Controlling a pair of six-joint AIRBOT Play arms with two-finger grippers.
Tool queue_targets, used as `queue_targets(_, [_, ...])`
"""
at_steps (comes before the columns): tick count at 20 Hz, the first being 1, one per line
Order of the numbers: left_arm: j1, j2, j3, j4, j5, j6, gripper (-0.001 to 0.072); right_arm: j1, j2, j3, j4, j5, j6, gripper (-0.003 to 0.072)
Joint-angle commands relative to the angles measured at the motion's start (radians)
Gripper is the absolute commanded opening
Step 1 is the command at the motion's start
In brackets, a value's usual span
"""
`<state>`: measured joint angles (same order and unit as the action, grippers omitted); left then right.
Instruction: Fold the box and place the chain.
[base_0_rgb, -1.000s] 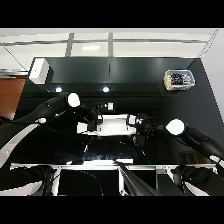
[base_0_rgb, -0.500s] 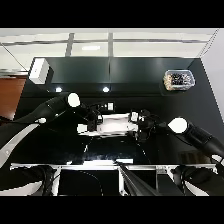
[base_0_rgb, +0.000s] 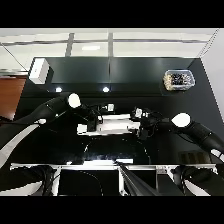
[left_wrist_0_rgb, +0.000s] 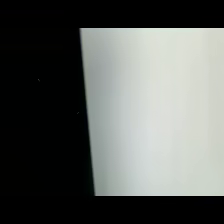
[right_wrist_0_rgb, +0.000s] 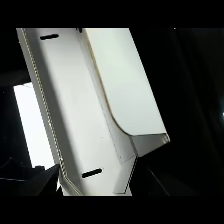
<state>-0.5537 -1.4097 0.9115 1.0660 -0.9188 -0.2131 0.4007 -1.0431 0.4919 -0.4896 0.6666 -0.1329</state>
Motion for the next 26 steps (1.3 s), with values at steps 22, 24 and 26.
queue_targets(22, [-0.005,0.005,0.001,0.026,-0.004,0.011,0.0028,-0.011,-0.099,0.001,0.143,0.058,-0.153,0.0614])
queue_targets(24, [-0.005,0.005,0.001,0.026,-0.001,0.011,0.0028,-0.008,-0.116,0.001,0.141,0.068,-0.153,0.0615])
queue_targets(26, [-0.005,0.005,0.001,0.026,-0.002,0.011,0.0029,-0.008,-0.136,0.001,0.139,0.067,-0.153,0.0614])
